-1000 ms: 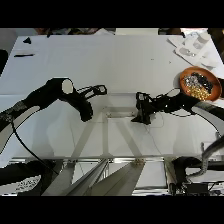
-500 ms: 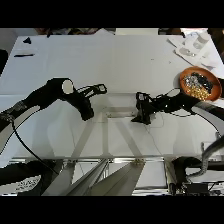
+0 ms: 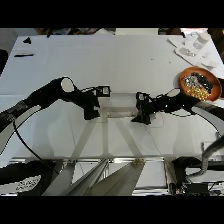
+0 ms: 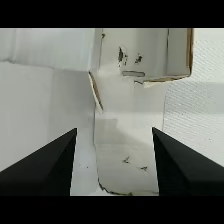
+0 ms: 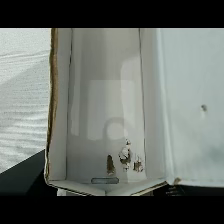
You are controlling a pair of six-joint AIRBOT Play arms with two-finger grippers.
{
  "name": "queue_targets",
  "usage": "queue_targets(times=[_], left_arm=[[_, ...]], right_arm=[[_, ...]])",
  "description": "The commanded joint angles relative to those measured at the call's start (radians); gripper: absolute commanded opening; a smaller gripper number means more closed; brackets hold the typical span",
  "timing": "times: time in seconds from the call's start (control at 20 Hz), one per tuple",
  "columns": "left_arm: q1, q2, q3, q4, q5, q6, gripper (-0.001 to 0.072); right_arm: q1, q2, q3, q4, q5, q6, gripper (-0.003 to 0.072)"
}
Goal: Fold the box and place the chain.
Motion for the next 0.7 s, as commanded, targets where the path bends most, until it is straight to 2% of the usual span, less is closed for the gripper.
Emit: queue_targets(times=[0.0,0.3,0.4,0.5,0.65], left_arm=[[-0.006,-0.020,0.000,-0.016,0.006,0.107,0.0520],[-0.023,-0.046,0.000,-0.134,0.003,0.242,0.0510],[-0.023,-0.046,0.000,-0.141,-0.004,0.243,0.0494],[-0.023,-0.046,0.000,-0.141,-0.022,0.244,0.0433],[-0.023,-0.046,0.000,-0.142,-0.035,0.244,0.0433]], right_arm=[[0.000,0.001,0.001,0.000,0.000,0.000,0.0429],[0.000,0.001,0.001,0.000,0.000,0.000,0.0429],[0.000,0.001,0.001,0.000,0.000,0.000,0.0429],[0.000,0.001,0.001,0.000,0.000,0.000,0.0429],[0.000,0.001,0.001,0.000,0.000,0.000,0.0429]])
